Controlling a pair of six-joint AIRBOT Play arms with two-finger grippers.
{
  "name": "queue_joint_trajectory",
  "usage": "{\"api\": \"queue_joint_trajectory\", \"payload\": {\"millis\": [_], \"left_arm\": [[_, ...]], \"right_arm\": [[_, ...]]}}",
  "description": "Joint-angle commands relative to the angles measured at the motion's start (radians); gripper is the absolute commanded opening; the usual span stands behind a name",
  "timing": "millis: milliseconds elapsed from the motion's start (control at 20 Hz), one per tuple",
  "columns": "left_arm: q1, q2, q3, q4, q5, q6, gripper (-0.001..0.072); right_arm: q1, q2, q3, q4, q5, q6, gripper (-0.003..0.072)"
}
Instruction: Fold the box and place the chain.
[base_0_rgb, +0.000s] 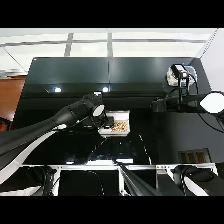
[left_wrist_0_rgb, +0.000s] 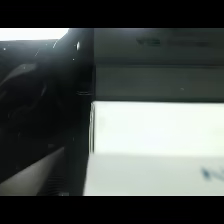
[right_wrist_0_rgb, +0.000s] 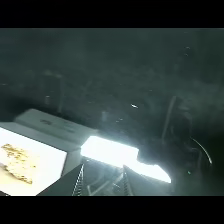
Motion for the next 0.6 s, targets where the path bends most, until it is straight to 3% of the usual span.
{"api": "queue_joint_trajectory", "payload": {"millis": [0, 200, 350, 450, 550], "left_arm": [[0.0, 0.079, 0.029, 0.069, -0.02, -0.004, 0.0513], [-0.002, 0.289, 0.008, 0.211, -0.127, 0.137, 0.0512], [0.059, 0.47, -0.117, 0.45, -0.29, 0.099, 0.0506], [0.222, 0.571, -0.257, 0.379, -0.234, 0.098, 0.0506], [0.422, 0.619, -0.397, 0.095, -0.087, 0.229, 0.0506]], "right_arm": [[-0.007, 0.0, -0.013, -0.038, -0.002, 0.018, 0.0293], [-0.007, 0.0, -0.014, -0.039, -0.002, 0.018, 0.0293], [-0.007, 0.0, -0.014, -0.038, -0.002, 0.019, 0.0293], [-0.007, 0.0, -0.014, -0.038, -0.002, 0.023, 0.0293], [-0.007, 0.0, -0.014, -0.038, -0.003, 0.026, 0.0293]]}}
